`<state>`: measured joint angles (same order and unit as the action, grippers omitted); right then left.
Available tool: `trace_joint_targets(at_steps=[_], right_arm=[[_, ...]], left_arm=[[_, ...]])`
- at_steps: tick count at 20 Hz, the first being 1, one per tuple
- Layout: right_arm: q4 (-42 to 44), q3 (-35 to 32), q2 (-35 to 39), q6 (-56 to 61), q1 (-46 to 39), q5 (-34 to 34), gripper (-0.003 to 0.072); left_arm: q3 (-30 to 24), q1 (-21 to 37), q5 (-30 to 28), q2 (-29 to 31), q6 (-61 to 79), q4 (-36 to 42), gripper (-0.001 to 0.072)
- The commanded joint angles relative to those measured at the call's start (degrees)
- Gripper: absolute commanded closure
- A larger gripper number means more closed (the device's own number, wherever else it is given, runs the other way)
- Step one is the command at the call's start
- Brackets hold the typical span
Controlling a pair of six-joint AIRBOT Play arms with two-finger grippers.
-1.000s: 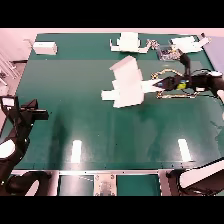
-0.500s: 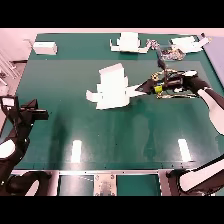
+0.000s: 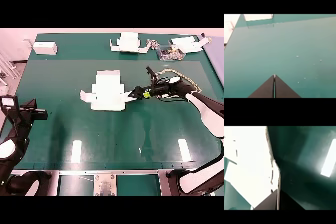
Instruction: Fold the box and place the chain.
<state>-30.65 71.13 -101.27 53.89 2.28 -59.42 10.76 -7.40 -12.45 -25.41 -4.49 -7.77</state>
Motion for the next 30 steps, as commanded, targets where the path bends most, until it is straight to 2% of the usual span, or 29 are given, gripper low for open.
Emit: trace_joint_targets(at_steps=[1,3,4,5,6,15,18,21,24,28,30], right_arm=[[-0.33,-0.28,-0.02,0.11,1.18,2.4,0.0679],[-0.55,-0.31,-0.02,0.11,1.18,2.43,0.068],[-0.52,-0.35,-0.02,0.11,1.2,2.45,0.0679],[-0.55,-0.33,-0.02,0.09,1.18,2.6,0.068],[-0.55,-0.33,-0.02,-0.13,1.18,2.67,0.0679],[-4.02,-0.33,-0.02,-0.11,1.18,2.43,0.0679],[-4.13,-0.26,-0.02,-0.42,1.18,2.67,0.0679],[-4.13,-0.26,-0.02,-0.59,1.18,2.91,0.0679],[-4.09,-0.22,-0.02,-1.22,1.22,2.89,0.0679],[-4.07,0.09,-0.02,-1.86,1.2,2.89,0.0679],[-4.0,0.46,-0.02,-2.05,1.2,2.91,0.0679]], left_arm=[[0.07,0.0,0.04,0.04,0.02,-0.07,0.0689],[0.07,0.0,0.35,0.04,0.02,-0.04,0.0687],[0.07,0.0,1.29,0.04,0.13,-0.2,0.0496],[0.07,0.0,2.47,0.04,0.11,-0.2,0.0186],[0.07,0.0,3.78,0.04,0.52,-0.24,0.0165],[0.07,0.0,13.6,0.04,0.5,-0.24,0.0172],[0.07,0.0,15.1,0.04,0.5,-2.38,0.0171],[0.07,0.0,13.51,0.04,0.31,-2.32,0.0172],[0.24,0.0,19.43,0.04,0.2,-2.4,0.0172],[2.71,0.0,20.44,-0.22,0.46,-2.4,0.0172],[5.55,0.0,21.59,-3.13,-0.17,-2.38,0.0173]])
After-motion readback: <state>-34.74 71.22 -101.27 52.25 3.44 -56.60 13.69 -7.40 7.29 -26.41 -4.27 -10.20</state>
